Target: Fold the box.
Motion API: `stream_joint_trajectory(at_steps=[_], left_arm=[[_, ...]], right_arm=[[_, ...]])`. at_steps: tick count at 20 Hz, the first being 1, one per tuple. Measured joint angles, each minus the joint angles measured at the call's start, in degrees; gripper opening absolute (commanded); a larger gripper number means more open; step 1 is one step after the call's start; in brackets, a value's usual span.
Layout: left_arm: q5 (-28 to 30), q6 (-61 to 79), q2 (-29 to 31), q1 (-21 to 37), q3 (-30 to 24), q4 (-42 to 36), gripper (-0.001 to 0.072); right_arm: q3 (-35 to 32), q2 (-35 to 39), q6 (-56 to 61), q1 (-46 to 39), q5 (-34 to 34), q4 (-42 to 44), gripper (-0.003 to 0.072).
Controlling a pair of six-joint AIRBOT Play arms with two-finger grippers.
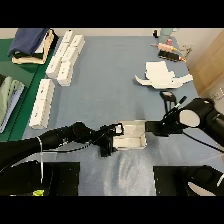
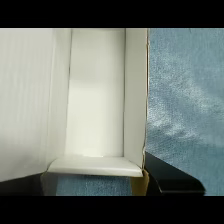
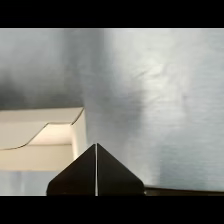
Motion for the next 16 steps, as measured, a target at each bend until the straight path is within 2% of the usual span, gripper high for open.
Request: stream_joint_trajectory(at_steps=[2,4,9,12,16], left_arm=[[0.0,0.0,0.0,0.0,0.0,0.0,0.0424],[0.0,0.0,0.0,0.0,0.0,0.0,0.0424],[0.0,0.0,0.0,0.0,0.0,0.0,0.0424],[0.0,0.0,0.0,0.0,0.0,0.0,0.0424],[0.0,0.0,0.0,0.0,0.0,0.0,0.0424]], right_arm=[[0.0,-1.0,-6.0,-7.1,0.0,3.4,0.0002],[0.0,-4.7,-14.8,-15.5,-0.1,10.9,0.0002],[0.0,-20.6,-38.8,-32.0,3.1,41.0,0.0003],[0.0,-28.3,-49.0,-34.1,5.8,53.2,0.0003],[0.0,-31.6,-59.5,-30.0,8.3,58.5,0.0004]])
